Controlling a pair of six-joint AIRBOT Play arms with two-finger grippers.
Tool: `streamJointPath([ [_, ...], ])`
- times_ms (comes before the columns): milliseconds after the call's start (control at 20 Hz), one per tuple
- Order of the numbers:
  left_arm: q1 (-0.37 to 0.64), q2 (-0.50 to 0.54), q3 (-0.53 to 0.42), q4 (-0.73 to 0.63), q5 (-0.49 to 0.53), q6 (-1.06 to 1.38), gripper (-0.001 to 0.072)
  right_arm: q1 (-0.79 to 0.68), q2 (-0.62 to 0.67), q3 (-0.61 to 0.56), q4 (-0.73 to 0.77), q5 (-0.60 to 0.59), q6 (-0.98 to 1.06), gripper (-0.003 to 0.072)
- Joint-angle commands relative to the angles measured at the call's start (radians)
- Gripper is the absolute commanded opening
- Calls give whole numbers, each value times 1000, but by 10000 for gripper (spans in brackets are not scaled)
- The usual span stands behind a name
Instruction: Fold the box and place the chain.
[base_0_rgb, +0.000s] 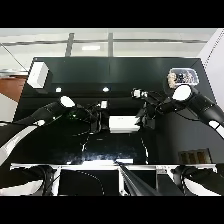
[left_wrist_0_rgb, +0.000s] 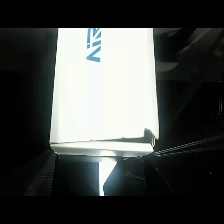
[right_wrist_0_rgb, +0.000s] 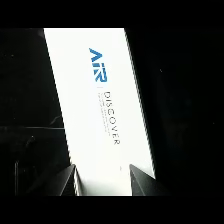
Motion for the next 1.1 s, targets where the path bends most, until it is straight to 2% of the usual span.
streamJointPath([
  [0, 0, -1, 0, 1, 0, 0, 479, 1, 0, 0, 0, -1, 7, 428],
  [150, 0, -1, 0, 1, 0, 0, 479, 1, 0, 0, 0, -2, 7, 427],
  [250, 0, -1, 0, 1, 0, 1, 479, 1, 0, 0, 0, -1, 7, 302],
  [1050, 0, -1, 0, 1, -1, 0, 479, 15, -3, -21, -26, -1, 18, 313],
])
